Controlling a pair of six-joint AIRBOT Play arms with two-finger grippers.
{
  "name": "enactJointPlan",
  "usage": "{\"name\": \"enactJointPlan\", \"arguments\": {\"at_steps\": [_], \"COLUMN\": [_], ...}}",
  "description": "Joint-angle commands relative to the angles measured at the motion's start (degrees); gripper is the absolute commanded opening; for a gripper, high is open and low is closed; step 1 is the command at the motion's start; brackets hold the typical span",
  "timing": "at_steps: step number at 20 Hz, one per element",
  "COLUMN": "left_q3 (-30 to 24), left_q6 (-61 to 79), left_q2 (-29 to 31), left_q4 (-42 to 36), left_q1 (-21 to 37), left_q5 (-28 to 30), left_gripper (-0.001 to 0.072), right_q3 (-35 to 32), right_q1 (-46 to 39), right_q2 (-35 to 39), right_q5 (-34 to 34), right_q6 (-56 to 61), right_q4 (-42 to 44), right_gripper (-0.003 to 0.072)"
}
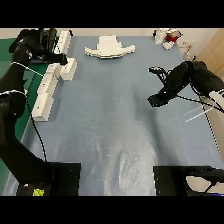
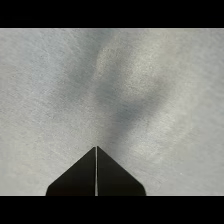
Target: Fold the box.
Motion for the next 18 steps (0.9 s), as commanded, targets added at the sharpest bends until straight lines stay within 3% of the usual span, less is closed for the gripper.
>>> {"name": "enactJointPlan", "arguments": {"at_steps": [1, 6, 9, 12, 16, 18], "left_q3": [1.2, 0.87, -5.57, -20.65, -47.06, -57.48], "left_q6": [-1.68, -3.8, -4.31, -4.31, -8.52, -10.67], "left_q2": [4.42, 10.69, 17.31, 28.52, 44.52, 48.89], "left_q4": [-0.81, -1.88, -1.81, -1.62, -0.59, -0.66], "left_q1": [-0.11, -0.48, -3.39, -8.83, -18.1, -22.08], "left_q5": [-6.88, -18.58, -20.02, -17.22, -5.33, 0.11], "left_gripper": [0.0008, 0.0006, 0.0005, 0.0005, 0.0007, 0.001], "right_q3": [0.04, 0.04, 0.04, 0.04, 0.04, 0.04], "right_q1": [-0.02, -0.02, -0.02, -0.02, -0.02, -0.02], "right_q2": [-0.02, -0.02, -0.02, 0.0, 0.0, -0.02], "right_q5": [0.0, 0.0, 0.0, 0.0, 0.0, 0.0], "right_q6": [0.0, 0.0, 0.0, 0.0, 0.0, 0.0], "right_q4": [0.02, 0.02, 0.02, 0.02, 0.02, 0.02], "right_gripper": [0.0007, 0.0007, 0.0007, 0.0007, 0.0007, 0.0008]}}
